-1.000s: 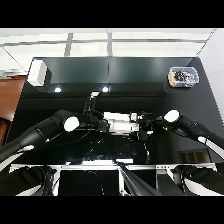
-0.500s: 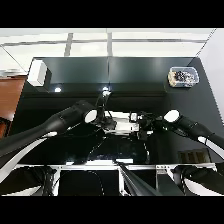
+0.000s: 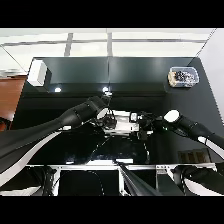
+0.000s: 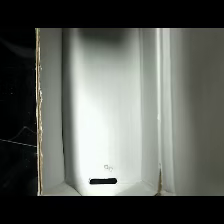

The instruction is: Fold the box and place the chain.

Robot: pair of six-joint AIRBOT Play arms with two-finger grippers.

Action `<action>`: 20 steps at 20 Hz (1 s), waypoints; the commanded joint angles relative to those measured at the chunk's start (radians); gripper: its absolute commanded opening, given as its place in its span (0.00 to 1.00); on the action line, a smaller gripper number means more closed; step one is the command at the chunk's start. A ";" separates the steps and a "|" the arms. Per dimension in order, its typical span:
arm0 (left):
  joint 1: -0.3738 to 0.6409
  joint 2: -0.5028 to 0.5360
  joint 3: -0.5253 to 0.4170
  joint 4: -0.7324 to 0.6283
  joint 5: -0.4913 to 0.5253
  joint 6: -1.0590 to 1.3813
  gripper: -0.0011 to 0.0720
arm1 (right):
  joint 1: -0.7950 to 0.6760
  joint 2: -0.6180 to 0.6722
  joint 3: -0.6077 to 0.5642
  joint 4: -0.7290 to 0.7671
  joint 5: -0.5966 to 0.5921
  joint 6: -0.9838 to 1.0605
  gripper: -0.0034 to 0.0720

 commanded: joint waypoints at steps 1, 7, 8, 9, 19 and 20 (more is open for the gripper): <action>0.000 -0.005 0.006 -0.021 0.000 -0.070 0.50 | 0.000 0.000 0.000 0.000 0.001 0.001 0.30; -0.003 -0.039 0.024 -0.038 0.002 -0.168 0.50 | 0.000 0.000 0.000 0.000 0.001 0.001 0.30; -0.006 -0.048 0.035 -0.043 0.000 -0.168 0.50 | 0.000 0.000 0.000 0.000 0.001 0.001 0.30; -0.009 -0.051 0.046 -0.043 0.000 -0.168 0.50 | 0.000 0.000 0.000 0.000 0.002 0.001 0.30; -0.008 -0.053 0.058 -0.033 -0.029 -0.166 0.07 | 0.000 0.000 0.000 0.000 0.002 0.001 0.30; -0.008 -0.052 0.058 -0.036 -0.029 -0.163 0.22 | 0.000 0.000 0.000 0.000 0.002 0.001 0.30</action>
